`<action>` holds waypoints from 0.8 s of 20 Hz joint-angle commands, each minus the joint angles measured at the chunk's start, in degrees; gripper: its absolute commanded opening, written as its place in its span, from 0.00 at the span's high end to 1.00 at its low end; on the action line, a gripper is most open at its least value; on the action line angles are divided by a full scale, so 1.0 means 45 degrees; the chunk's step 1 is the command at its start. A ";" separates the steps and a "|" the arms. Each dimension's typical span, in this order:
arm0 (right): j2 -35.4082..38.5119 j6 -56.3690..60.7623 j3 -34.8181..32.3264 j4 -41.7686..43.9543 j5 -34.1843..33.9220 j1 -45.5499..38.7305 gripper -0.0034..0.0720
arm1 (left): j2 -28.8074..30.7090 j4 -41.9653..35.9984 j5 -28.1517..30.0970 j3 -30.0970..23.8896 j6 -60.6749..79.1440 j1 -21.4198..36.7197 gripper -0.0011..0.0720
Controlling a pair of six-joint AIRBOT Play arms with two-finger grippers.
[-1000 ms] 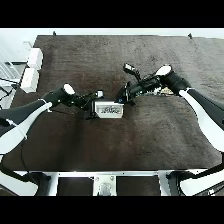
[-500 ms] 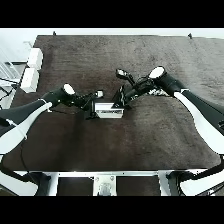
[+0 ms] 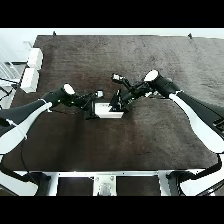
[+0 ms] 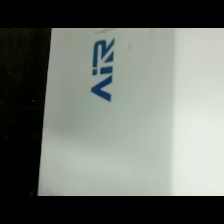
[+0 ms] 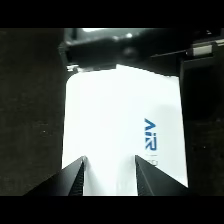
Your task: Fold the box and place the chain.
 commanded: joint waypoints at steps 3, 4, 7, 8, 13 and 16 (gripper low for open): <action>-0.0199 0.0010 -0.0005 -0.0311 -0.0597 0.0029 0.44 | 0.0005 0.0005 0.0005 0.0005 0.0005 0.0005 0.26; -0.0209 0.0010 -0.0005 -0.0437 -0.0607 0.0029 0.44 | 0.0005 0.0005 0.0005 0.0005 0.0005 0.0005 0.26; -0.0204 0.0010 0.0015 -0.0442 -0.0845 0.0029 0.44 | 0.0005 0.0005 0.0005 0.0005 0.0000 0.0005 0.26; -0.0204 0.0005 0.0078 -0.0447 -0.0899 0.0024 0.44 | 0.0005 0.0005 0.0005 0.0005 0.0000 0.0005 0.26; -0.0199 0.0272 0.0763 -0.0442 -0.0874 0.0015 0.44 | 0.0005 0.0005 0.0000 0.0005 0.0005 0.0005 0.26; 0.0015 0.0296 0.0865 -0.0228 -0.0301 -0.0126 0.46 | 0.0005 0.0005 0.0005 0.0005 0.0005 0.0005 0.26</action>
